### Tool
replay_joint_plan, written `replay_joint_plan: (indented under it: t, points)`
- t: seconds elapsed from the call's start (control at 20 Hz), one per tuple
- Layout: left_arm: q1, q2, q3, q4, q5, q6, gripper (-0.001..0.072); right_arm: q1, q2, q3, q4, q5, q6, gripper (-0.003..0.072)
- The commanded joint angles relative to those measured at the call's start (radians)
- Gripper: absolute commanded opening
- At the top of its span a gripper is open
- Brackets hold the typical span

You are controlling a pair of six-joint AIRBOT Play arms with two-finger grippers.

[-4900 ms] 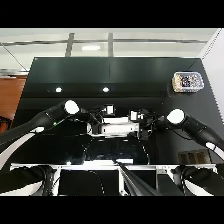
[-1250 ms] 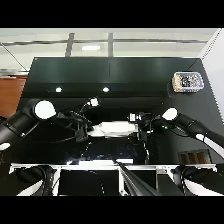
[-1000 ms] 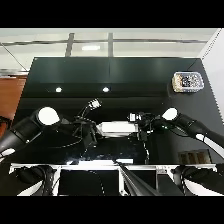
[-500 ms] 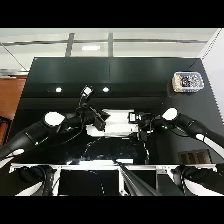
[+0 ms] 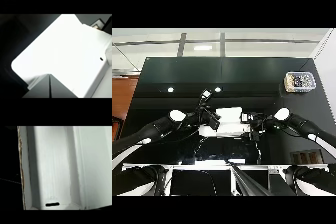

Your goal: Fold the box and place the chain.

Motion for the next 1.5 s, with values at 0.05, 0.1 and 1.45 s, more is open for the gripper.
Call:
replay_joint_plan:
  t: [0.05, 0.1, 1.45]
  points:
    - [0.009, -0.017, 0.034, 0.048, -0.071, 0.002, 0.0022, 0.001, -0.001, 0.0, 0.0, 0.0, 0.001, 0.0231]
    - [0.03, -0.013, 0.05, 0.085, -0.113, -0.01, 0.0022, 0.001, -0.001, 0.0, 0.0, 0.0, 0.001, 0.0231]
    - [0.049, 0.191, -0.056, 0.502, -0.267, 0.175, 0.0556, 0.001, -0.001, 0.0, 0.0, 0.0, 0.001, 0.0232]
